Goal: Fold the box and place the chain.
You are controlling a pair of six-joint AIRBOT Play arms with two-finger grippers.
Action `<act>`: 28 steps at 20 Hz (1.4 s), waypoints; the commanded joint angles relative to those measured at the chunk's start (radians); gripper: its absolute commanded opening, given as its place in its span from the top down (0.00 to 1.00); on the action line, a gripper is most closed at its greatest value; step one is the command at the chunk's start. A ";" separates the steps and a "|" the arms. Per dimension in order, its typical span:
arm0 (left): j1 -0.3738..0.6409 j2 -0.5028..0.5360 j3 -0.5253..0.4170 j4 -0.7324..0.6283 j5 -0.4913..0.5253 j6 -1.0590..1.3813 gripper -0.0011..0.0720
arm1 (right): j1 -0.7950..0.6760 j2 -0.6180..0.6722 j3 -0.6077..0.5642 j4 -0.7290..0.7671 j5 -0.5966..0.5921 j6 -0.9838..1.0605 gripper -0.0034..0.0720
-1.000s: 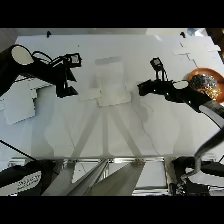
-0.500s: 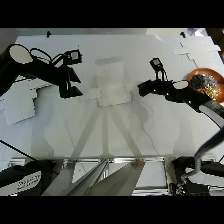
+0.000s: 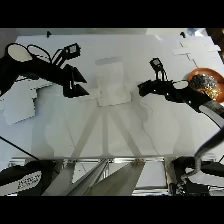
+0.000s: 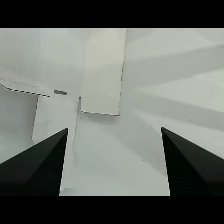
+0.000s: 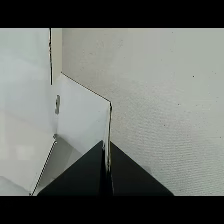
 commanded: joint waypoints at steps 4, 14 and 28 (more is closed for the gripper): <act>0.010 -0.190 0.142 -0.013 -0.126 -0.016 0.11 | 0.001 0.001 0.000 0.000 0.000 0.000 0.94; 0.010 -0.488 0.589 -0.008 -0.017 -0.286 0.44 | 0.001 0.001 0.000 0.000 0.000 0.000 0.94; -0.043 -0.585 0.598 0.126 0.222 -0.698 0.09 | 0.001 0.001 0.000 0.000 0.000 0.000 0.94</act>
